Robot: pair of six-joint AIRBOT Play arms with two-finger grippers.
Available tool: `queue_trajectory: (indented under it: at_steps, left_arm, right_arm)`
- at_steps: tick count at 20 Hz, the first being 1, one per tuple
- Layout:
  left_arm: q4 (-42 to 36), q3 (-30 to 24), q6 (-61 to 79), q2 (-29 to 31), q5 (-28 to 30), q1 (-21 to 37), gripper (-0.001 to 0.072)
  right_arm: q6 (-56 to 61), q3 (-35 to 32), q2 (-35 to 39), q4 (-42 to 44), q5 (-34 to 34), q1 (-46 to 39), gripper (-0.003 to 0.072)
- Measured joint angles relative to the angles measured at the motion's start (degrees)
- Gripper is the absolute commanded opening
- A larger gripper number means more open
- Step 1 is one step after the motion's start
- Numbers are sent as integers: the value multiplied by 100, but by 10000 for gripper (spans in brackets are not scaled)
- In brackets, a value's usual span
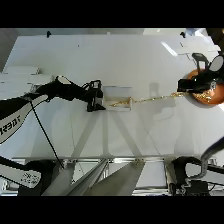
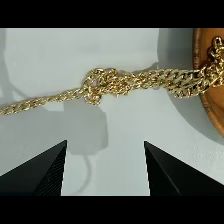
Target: Fold the box and place the chain.
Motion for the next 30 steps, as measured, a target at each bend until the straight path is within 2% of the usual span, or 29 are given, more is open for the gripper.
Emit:
queue_trajectory:
  at_steps: [7, 8, 11, 18, 23, 30]
  left_arm:
    - [-2, 0, -2, 0, -2, 0, 337]
    - [-2, 0, -2, 0, 0, 0, 337]
    - [-2, 0, -2, 0, 0, 0, 337]
    - [-2, 0, -2, 0, -2, 0, 338]
    - [-2, 0, -2, 0, -2, 0, 338]
    - [-2, 0, -2, 0, -2, 0, 337]
  right_arm:
    - [127, 0, -813, -184, -509, -101, 506]
    - [129, 0, -887, -186, -610, -96, 421]
    - [129, 9, -1058, -164, -903, -33, 18]
    - [96, -13, -1003, -160, -901, 365, 17]
    - [83, -4, -326, -166, -658, 984, 16]
    - [79, 0, 420, -28, -4, 2297, 16]
